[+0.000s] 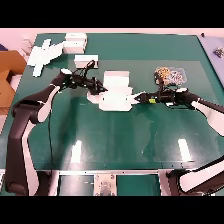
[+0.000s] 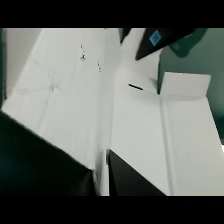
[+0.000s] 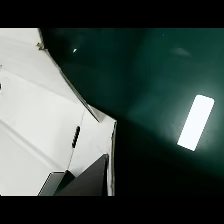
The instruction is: Fold the box and place the chain.
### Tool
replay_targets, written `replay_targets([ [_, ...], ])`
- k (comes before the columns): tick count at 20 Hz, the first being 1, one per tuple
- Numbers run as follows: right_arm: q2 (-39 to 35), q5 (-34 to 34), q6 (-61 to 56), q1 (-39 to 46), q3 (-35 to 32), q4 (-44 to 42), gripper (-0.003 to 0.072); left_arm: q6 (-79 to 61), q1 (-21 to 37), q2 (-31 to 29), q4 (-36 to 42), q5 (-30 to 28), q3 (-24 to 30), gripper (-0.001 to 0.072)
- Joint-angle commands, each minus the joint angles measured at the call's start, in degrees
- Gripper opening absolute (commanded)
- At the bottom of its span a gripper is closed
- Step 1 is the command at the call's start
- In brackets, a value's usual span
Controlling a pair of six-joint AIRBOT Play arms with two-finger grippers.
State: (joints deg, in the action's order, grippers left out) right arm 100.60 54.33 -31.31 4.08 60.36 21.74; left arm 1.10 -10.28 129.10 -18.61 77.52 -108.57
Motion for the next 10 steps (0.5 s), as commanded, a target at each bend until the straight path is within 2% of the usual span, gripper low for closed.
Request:
replay_targets([
  [1, -0.04, -0.09, 0.13, -0.04, 0.04, -0.04, 0.0010, -7.41, 0.04, 0.02, -0.83, 4.61, 0.02, 0.0118],
  [9, -0.04, -0.07, 0.13, -0.04, 0.04, -0.04, 0.0010, -9.18, 0.04, 0.02, -0.39, 2.93, 0.02, 0.0115],
  [10, -0.04, -0.07, 0.13, -0.04, 0.04, -0.04, 0.0010, -9.42, 0.04, 0.02, -0.28, 2.45, 0.02, 0.0023],
])
